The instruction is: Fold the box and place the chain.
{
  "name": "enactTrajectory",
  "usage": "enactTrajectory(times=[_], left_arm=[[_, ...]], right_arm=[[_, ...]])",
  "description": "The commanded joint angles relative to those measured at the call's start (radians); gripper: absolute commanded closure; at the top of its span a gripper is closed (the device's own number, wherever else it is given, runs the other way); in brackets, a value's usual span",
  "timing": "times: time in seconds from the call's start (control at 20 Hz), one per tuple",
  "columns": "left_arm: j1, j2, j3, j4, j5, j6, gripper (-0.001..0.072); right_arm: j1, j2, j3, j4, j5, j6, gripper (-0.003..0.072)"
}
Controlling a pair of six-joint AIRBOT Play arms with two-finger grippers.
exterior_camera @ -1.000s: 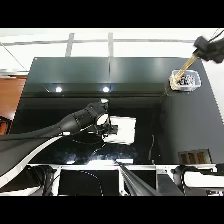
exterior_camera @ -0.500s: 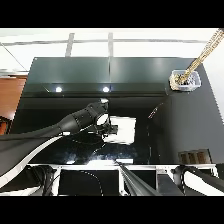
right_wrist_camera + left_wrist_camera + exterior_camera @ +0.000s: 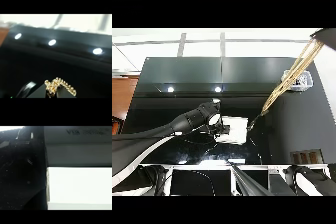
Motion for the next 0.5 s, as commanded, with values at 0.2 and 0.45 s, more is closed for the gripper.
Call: enactTrajectory(times=[0.2, 0.45], left_arm=[[0.001, 0.000, 0.000, 0.000, 0.000, 0.000, 0.0679], [0.001, 0.000, 0.000, 0.000, 0.000, 0.000, 0.0678]], right_arm=[[0.152, 0.041, -0.036, 0.165, 0.134, -0.020, 0.0684], [0.233, 0.041, -0.042, 0.211, 0.140, -0.019, 0.0683]])
